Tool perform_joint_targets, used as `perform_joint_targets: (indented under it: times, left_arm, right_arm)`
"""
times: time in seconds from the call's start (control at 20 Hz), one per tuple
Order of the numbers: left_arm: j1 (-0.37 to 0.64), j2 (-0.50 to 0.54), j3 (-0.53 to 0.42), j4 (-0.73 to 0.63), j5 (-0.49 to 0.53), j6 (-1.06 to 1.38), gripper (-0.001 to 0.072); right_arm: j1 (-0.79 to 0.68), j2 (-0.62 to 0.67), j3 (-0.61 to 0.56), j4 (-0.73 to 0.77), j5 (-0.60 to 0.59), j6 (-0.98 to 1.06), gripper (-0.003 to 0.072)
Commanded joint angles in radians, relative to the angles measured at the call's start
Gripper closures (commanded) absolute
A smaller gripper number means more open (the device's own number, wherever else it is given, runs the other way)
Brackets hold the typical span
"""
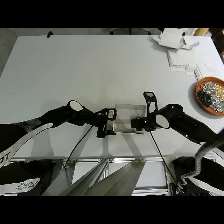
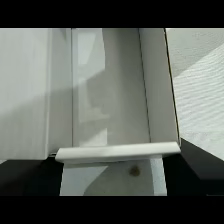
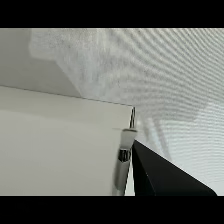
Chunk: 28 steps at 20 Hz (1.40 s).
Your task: Fold the box and place the chain.
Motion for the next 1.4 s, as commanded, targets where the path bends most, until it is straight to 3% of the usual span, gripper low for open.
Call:
perform_joint_targets:
  times: [0.0, 0.25, 0.35, 0.4, 0.45, 0.65, 0.7, 0.75, 0.8, 1.35]
  left_arm:
    - [0.001, 0.000, 0.000, 0.000, -0.001, 0.000, 0.0559]
    - [0.001, 0.000, 0.000, 0.000, -0.001, 0.000, 0.0559]
    - [0.001, 0.000, 0.000, 0.000, -0.001, 0.000, 0.0559]
    - [0.001, 0.000, 0.000, 0.000, 0.000, 0.000, 0.0559]
    - [0.001, 0.000, 0.000, 0.000, -0.001, 0.000, 0.0559]
    - [0.001, 0.000, 0.000, 0.000, 0.000, 0.001, 0.0559]
    - [0.000, 0.000, 0.000, 0.000, -0.001, 0.000, 0.0559]
    - [0.001, 0.000, 0.000, 0.000, -0.001, 0.000, 0.0559]
    - [0.001, 0.000, 0.000, 0.000, -0.001, 0.000, 0.0559]
    - [0.001, 0.000, 0.000, 0.000, 0.000, 0.000, 0.0559]
  right_arm:
    - [0.045, -0.031, 0.004, -0.027, -0.001, 0.050, 0.0393]
    - [0.058, -0.048, 0.004, -0.033, -0.001, 0.083, 0.0530]
    - [0.058, -0.048, 0.004, -0.039, -0.001, 0.083, 0.0553]
    - [0.058, -0.048, 0.004, -0.039, -0.001, 0.082, 0.0650]
    - [0.058, -0.048, 0.004, -0.039, -0.001, 0.082, 0.0667]
    - [0.058, -0.048, 0.004, -0.062, 0.000, 0.082, 0.0666]
    - [0.058, -0.048, 0.004, -0.068, -0.001, 0.082, 0.0631]
    - [0.058, -0.048, 0.004, -0.075, -0.001, 0.082, 0.0513]
    - [0.058, -0.048, 0.004, -0.083, 0.000, 0.083, 0.0460]
    - [0.057, -0.045, 0.037, -0.147, 0.053, 0.125, 0.0507]
